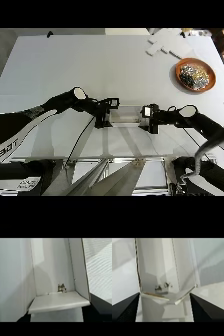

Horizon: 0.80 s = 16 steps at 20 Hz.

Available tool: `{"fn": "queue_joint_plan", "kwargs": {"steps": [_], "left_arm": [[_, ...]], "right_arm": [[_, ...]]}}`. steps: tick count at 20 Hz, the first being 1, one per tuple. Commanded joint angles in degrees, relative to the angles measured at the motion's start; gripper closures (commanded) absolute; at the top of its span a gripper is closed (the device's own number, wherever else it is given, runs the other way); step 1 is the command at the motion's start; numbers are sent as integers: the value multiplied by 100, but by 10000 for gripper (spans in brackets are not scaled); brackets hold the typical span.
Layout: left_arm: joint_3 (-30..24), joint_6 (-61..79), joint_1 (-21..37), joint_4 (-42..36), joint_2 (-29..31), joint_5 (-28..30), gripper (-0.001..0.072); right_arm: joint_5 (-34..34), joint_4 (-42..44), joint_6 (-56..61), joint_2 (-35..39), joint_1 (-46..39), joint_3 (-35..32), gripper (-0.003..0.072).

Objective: Fold the box and place the chain.

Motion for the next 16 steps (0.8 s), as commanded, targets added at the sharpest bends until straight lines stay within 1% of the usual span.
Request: {"fn": "queue_joint_plan", "kwargs": {"steps": [1,4,6,8,10,12,13,15,16], "left_arm": [[4,-7,4,-4,0,26,435],[4,-7,4,-4,0,26,435],[4,-4,4,-44,0,33,436],[4,-4,4,-208,0,28,435],[4,-7,4,-299,0,28,435],[4,-7,4,-299,0,28,435],[4,-7,4,-302,0,24,435],[4,-7,4,-302,0,11,435],[4,-7,4,-299,0,13,435]], "right_arm": [[116,-1237,1303,693,0,4,-25],[457,-1644,1749,1386,0,4,-23],[636,-1574,1882,1838,0,4,-21],[634,-1215,1937,2212,0,4,-19],[564,-632,1937,2424,0,4,-16],[575,-2,1937,2446,0,4,-7],[575,236,1934,2446,0,4,20],[573,514,1932,2446,0,4,22],[573,514,1932,2446,0,4,22]]}}
